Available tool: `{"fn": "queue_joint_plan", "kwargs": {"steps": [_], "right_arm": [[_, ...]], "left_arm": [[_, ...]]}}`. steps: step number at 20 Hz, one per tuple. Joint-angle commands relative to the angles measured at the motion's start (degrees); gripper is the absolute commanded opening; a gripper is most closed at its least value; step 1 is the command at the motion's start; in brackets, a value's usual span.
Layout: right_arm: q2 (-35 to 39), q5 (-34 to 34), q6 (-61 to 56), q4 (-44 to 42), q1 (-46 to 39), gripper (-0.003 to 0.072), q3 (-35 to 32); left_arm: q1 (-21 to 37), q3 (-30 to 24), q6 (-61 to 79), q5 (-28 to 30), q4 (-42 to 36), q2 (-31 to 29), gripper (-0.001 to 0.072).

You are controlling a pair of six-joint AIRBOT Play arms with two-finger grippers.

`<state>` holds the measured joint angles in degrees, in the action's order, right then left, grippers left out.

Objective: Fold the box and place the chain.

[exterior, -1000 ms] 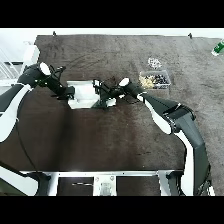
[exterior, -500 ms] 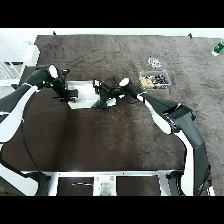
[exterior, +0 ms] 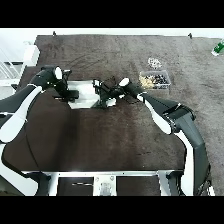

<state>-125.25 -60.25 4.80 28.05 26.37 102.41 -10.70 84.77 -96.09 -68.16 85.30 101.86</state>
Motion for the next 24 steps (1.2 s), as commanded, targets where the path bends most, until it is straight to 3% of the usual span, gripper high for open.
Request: {"fn": "queue_joint_plan", "kwargs": {"steps": [1, 6, 8, 10, 12, 14, 18, 19, 20, 22, 23, 24], "right_arm": [[0.0, 0.0, 0.0, 0.0, 0.0, 0.0586, 0.0], [0.0, 0.0, 0.0, 0.0, 0.0, 0.0586, 0.0], [0.0, 0.0, 0.0, 0.0, 0.0, 0.0586, 0.0], [0.0, 0.0, 0.0, 0.0, 0.0, 0.0586, 0.0], [0.0, 0.0, 0.0, 0.0, 0.0, 0.0586, 0.0], [0.0, 0.0, 0.0, 0.0, 0.0, 0.0586, 0.0], [0.0, 0.0, 0.0, 0.0, 0.0, 0.0586, 0.0], [0.0, 0.0, 0.0, 0.0, 0.0, 0.0586, 0.0], [0.0, 0.0, 0.0, 0.0, 0.0, 0.0586, 0.0], [0.0, 0.0, 0.0, 0.0, 0.0, 0.0586, 0.0], [0.0, 0.0, 0.0, 0.0, 0.0, 0.0586, 0.0], [0.0, 0.0, 0.0, 0.0, 0.0, 0.0586, 0.0]], "left_arm": [[-0.5, 0.3, -1.2, 0.0, 2.2, 0.1, 0.0287], [-0.5, 0.3, -1.2, -0.2, 2.2, 0.2, 0.0275], [-0.5, 0.3, -1.1, -0.2, 2.5, 0.2, 0.0232], [-0.5, 0.3, -1.1, -0.7, 2.6, 0.2, 0.0120], [-0.6, 0.3, -1.2, -0.9, 2.8, 0.2, 0.0118], [-0.6, 0.3, -1.2, -0.7, 3.3, 0.2, 0.0021], [-0.6, 0.3, -2.5, -0.4, 3.4, 0.2, 0.0023], [-0.6, 0.3, -2.4, -0.4, 3.0, 0.2, 0.0182], [-0.6, 0.3, -2.1, -0.4, 2.8, 0.2, 0.0248], [-0.6, 0.3, -1.7, -0.4, 2.8, 0.0, 0.0259], [-0.6, 0.3, -1.0, -0.4, 2.7, -0.3, 0.0318], [-0.6, 0.3, -0.9, -0.5, 2.7, -0.6, 0.0318]]}}
